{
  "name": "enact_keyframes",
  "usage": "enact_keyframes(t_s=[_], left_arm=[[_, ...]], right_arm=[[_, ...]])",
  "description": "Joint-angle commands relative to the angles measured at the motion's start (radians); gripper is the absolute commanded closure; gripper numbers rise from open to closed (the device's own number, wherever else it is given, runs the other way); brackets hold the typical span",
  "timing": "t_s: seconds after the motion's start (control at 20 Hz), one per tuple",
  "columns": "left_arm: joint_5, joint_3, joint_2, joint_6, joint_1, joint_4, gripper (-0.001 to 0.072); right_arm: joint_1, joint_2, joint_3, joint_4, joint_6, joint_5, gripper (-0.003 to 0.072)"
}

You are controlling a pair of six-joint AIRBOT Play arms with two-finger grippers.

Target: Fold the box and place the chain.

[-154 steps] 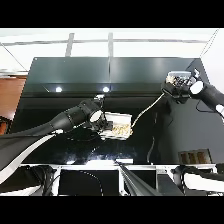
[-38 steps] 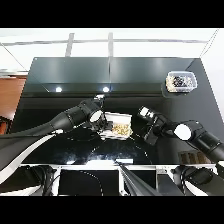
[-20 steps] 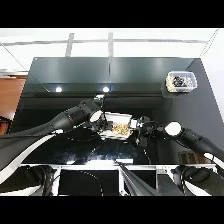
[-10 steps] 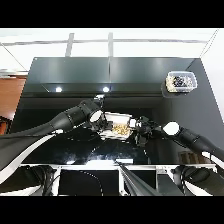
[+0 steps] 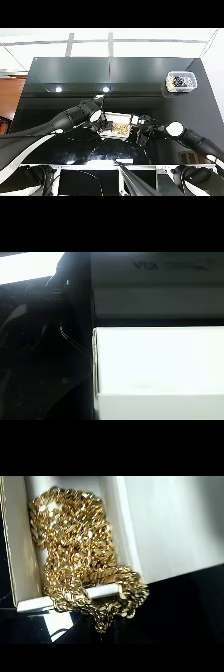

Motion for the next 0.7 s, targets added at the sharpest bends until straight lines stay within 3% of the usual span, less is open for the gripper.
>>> enact_keyframes(t_s=[0.0,0.4,0.65], left_arm=[[0.003,0.000,0.000,0.000,0.000,-0.001,0.0679],[0.004,0.000,0.000,0.000,0.000,0.000,0.0679],[0.003,0.000,0.000,0.000,0.000,0.000,0.0679]], right_arm=[[-0.001,0.101,0.001,-0.110,0.219,0.012,0.0669],[0.000,0.292,0.152,-0.134,0.529,0.241,0.0669],[0.001,0.290,0.196,0.148,0.586,0.232,0.0669]])
